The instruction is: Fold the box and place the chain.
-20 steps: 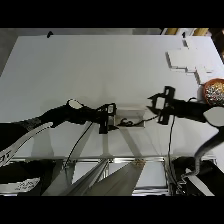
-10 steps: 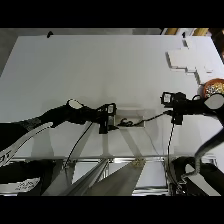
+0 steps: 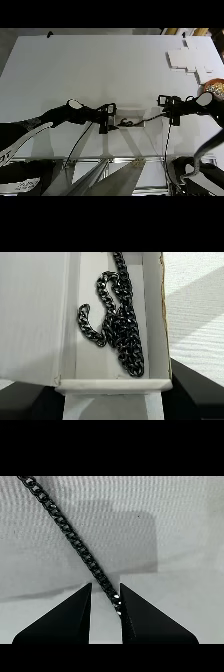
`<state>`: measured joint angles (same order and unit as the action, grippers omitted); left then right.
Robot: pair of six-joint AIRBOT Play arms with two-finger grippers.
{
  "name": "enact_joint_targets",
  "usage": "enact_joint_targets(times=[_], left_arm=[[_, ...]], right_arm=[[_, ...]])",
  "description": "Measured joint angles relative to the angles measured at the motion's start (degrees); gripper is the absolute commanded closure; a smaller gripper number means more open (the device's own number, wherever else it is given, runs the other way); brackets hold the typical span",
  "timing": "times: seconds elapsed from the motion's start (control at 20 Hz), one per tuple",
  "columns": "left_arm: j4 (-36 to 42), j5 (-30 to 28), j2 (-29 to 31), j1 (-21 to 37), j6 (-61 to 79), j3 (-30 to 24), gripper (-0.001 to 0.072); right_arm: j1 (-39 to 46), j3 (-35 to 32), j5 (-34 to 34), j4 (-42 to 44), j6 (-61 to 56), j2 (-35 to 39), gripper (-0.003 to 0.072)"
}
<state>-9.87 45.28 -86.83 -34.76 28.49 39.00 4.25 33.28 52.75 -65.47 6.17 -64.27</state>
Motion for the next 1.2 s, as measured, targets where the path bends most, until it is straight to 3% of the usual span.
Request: enact_joint_targets(times=[0.35, 0.45, 0.55, 0.8, 1.0, 1.2], left_arm=[[0.00, 0.00, 0.00, 0.00, 0.00, 0.00, 0.0600], [0.00, 0.00, 0.00, 0.00, 0.00, 0.00, 0.0600], [0.00, 0.00, 0.00, 0.00, 0.00, 0.00, 0.0600], [0.00, 0.00, 0.00, 0.00, 0.00, 0.00, 0.0600], [0.00, 0.00, 0.00, 0.00, -0.02, 0.00, 0.0600], [0.00, 0.00, 0.00, 0.00, 0.00, 0.00, 0.0600]], right_arm=[[0.00, 0.00, -1.70, -0.02, 1.62, -3.37, 0.0509], [0.00, 0.00, -2.29, -0.02, 1.75, -3.78, 0.0535], [0.00, 0.00, -2.60, -0.02, 1.84, -3.98, 0.0665], [0.02, -0.02, -0.59, -0.09, 1.84, -3.89, 0.0666], [0.00, -0.07, 4.48, 0.96, 1.73, 0.26, 0.0666], [-2.16, -0.07, 8.63, 7.58, 1.62, 8.52, 0.0665]])
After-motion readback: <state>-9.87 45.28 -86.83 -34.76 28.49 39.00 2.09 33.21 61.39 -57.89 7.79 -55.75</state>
